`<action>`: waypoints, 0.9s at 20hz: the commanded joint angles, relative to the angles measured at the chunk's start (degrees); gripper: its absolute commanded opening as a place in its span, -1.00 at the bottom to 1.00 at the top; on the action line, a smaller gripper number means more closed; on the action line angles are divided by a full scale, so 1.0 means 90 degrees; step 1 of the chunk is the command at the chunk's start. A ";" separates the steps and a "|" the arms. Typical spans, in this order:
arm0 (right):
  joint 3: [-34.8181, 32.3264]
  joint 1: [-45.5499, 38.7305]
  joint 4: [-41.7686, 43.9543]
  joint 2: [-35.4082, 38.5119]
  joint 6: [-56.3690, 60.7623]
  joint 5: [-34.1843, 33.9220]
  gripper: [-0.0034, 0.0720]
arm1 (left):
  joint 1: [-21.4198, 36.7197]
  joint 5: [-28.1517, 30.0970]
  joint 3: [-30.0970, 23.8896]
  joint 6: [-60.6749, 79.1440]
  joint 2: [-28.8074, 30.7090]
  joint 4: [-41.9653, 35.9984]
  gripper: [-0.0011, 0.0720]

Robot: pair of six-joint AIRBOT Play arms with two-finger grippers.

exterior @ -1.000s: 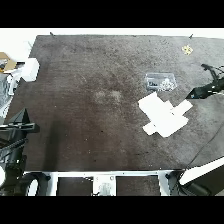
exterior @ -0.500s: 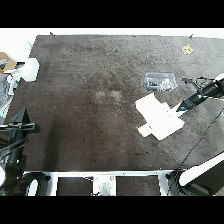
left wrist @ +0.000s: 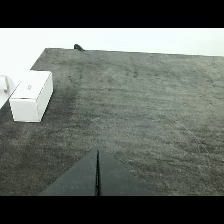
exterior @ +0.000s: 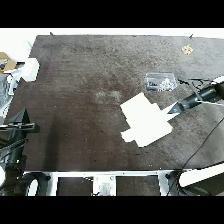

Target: Fold the box and place the chain.

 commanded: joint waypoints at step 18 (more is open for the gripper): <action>-0.2718 0.3789 0.4614 0.1460 -0.0058 -0.7026 -0.91 | -0.0002 -0.2118 0.0515 -0.0522 0.0002 -0.0240 -0.13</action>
